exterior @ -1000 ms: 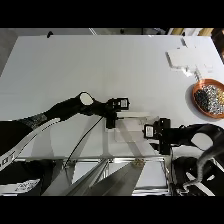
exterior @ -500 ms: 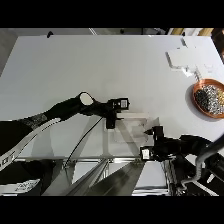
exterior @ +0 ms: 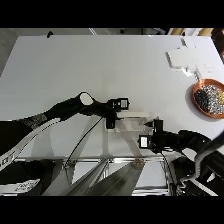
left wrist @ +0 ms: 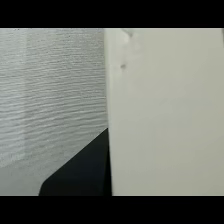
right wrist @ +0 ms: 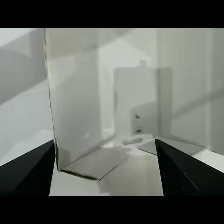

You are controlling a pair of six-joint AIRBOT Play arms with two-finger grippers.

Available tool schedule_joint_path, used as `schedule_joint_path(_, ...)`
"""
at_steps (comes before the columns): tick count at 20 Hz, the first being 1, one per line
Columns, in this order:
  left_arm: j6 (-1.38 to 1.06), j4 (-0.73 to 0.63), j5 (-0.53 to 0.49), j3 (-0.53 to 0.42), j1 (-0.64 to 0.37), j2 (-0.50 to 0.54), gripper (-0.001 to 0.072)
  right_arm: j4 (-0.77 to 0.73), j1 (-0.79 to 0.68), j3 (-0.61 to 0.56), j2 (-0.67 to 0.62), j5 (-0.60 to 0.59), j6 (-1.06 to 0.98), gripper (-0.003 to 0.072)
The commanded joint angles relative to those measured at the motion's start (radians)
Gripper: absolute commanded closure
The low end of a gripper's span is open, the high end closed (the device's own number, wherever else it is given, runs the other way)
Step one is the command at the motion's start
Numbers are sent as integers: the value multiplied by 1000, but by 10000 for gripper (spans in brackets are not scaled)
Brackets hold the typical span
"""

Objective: Fold the box and place the chain.

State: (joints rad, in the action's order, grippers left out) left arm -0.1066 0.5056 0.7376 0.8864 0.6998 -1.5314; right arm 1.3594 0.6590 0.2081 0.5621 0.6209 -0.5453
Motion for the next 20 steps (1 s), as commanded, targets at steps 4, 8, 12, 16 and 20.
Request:
schedule_joint_path(4, -1, 0, 0, 0, 0, 1, 676, -123, -174, 72, 10, 95, 177, 33)
schedule_joint_path(8, -1, 0, 0, 0, 0, 1, 676, -236, -285, 108, 66, 149, 256, 31)
schedule_joint_path(12, -1, 0, 0, 0, 0, 1, 676, -428, -362, 154, 206, 180, 462, 30)
schedule_joint_path(16, 0, 0, 0, 0, 0, 1, 676, -467, -428, 196, 301, 183, 529, 9)
schedule_joint_path(20, 0, 0, 0, 0, 0, 1, 676, -494, -500, 196, 319, 220, 650, 3)
